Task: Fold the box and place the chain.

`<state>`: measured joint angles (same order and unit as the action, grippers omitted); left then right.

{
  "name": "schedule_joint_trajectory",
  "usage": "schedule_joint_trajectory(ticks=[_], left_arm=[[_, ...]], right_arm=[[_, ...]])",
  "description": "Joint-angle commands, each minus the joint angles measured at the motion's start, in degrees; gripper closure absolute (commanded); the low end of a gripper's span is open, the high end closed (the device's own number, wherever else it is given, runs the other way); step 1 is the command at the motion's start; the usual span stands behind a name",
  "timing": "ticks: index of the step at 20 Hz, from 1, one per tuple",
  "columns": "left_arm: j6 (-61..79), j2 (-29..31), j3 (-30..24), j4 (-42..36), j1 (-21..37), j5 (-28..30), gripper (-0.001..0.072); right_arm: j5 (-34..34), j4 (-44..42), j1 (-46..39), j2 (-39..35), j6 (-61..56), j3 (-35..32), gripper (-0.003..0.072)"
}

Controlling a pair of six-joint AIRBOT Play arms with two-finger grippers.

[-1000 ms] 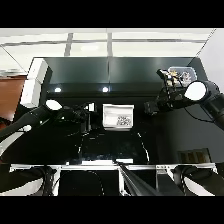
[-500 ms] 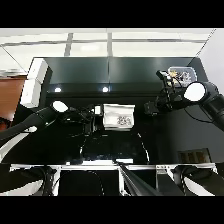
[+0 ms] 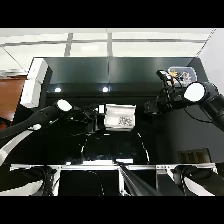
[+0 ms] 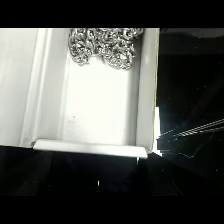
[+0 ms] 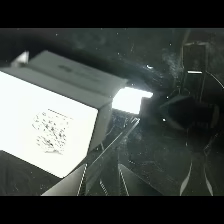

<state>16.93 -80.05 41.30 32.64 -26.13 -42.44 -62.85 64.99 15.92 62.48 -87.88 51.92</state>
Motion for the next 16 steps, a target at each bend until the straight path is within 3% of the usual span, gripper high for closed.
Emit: schedule_joint_trajectory(ticks=[1,2,4,9,10,11,13,16], left_arm=[[-0.2,-0.2,0.2,0.5,-1.0,0.2,0.0057],[-0.2,-0.2,0.2,0.5,-1.0,0.2,0.0192],[-0.2,-0.2,0.2,0.4,-1.0,0.2,0.0344],[-0.2,-0.2,0.2,0.3,-1.0,0.2,0.0341],[-0.2,-0.2,0.2,0.3,-1.0,0.2,0.0329],[-0.2,-0.2,0.2,0.3,-1.0,0.2,0.0245],[-0.2,-0.2,0.2,0.3,-1.0,0.2,-0.0004],[-0.7,-0.2,0.2,0.3,-1.0,-0.3,-0.0006]], right_arm=[[0.5,0.0,0.0,0.0,0.0,0.0,0.0435],[0.8,0.0,0.0,0.0,0.0,0.0,0.0435],[1.9,0.0,0.0,0.0,0.0,0.0,0.0436],[6.9,0.0,0.0,0.3,0.0,0.0,0.0435],[7.3,0.0,0.0,0.3,0.0,0.0,0.0436],[7.4,0.0,0.0,0.3,0.0,0.0,0.0435],[7.4,0.0,0.0,0.3,0.0,0.0,0.0435],[7.4,0.0,0.0,0.3,0.0,0.0,0.0435]])
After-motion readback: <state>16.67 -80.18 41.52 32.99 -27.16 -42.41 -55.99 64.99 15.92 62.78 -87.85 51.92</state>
